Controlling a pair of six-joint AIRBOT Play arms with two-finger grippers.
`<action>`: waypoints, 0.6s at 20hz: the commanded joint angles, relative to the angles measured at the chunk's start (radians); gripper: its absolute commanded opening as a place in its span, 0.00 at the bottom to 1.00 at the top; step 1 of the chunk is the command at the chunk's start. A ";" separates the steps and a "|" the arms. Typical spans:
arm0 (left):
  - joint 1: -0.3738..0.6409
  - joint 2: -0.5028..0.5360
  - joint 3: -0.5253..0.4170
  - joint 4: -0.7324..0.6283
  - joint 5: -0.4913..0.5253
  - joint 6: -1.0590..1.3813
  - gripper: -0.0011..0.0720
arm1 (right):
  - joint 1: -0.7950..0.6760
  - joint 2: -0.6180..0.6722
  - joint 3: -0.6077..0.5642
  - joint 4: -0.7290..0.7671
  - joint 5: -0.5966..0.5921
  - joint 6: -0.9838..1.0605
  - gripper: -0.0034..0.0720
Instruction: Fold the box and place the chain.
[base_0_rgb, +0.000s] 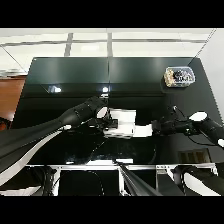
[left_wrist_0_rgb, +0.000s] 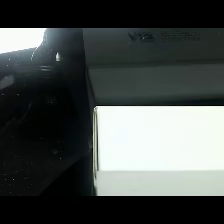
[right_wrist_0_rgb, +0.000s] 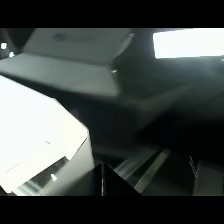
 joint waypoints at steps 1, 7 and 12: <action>0.001 0.000 0.001 0.000 0.001 0.000 0.06 | 0.051 -0.014 0.043 0.034 0.030 -0.008 0.35; 0.001 0.000 0.001 0.000 0.003 0.000 0.06 | 0.055 -0.014 0.097 0.143 0.135 -0.047 0.64; 0.001 0.000 0.001 0.000 0.003 0.000 0.05 | 0.165 -0.014 0.117 0.160 0.069 -0.043 0.64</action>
